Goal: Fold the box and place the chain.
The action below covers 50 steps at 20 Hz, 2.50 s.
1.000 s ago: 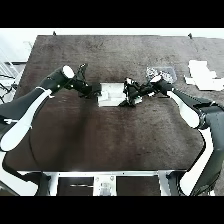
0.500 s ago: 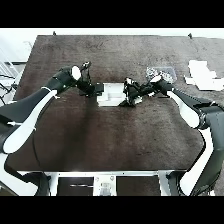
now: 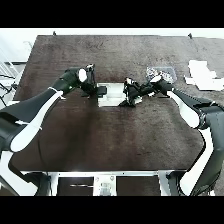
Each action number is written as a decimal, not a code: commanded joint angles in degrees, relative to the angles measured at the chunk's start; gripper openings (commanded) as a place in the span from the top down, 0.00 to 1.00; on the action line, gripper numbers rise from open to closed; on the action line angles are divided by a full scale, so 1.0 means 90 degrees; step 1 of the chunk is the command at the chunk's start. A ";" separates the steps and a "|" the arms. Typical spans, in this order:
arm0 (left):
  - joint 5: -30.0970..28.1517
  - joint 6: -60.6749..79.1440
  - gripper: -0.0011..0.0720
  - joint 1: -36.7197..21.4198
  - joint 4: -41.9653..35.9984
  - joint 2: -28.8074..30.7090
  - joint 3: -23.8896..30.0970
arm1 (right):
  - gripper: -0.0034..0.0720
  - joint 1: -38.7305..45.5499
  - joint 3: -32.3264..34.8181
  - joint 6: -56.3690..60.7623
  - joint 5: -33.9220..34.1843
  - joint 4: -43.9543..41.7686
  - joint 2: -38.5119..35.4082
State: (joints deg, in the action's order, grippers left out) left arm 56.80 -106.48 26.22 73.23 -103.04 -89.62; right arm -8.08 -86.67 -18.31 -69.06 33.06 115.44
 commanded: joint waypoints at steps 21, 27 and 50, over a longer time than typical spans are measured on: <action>0.0313 -0.1190 0.57 0.0376 0.1433 -0.0503 -0.0505 | 0.18 -0.0002 0.0002 0.0002 0.0000 -0.0002 0.0002; 0.0245 -0.1222 0.62 0.0376 0.1443 -0.0510 -0.0503 | 0.18 -0.0002 0.0002 0.0002 0.0000 -0.0002 0.0002; 0.1039 -0.0765 0.39 0.0355 0.1151 -0.0311 -0.1083 | 0.18 -0.0002 0.0002 0.0000 0.0000 -0.0002 0.0002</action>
State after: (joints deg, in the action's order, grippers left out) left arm 62.92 -115.59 29.43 83.44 -106.94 -97.86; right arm -8.05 -86.67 -18.35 -68.93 33.12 115.46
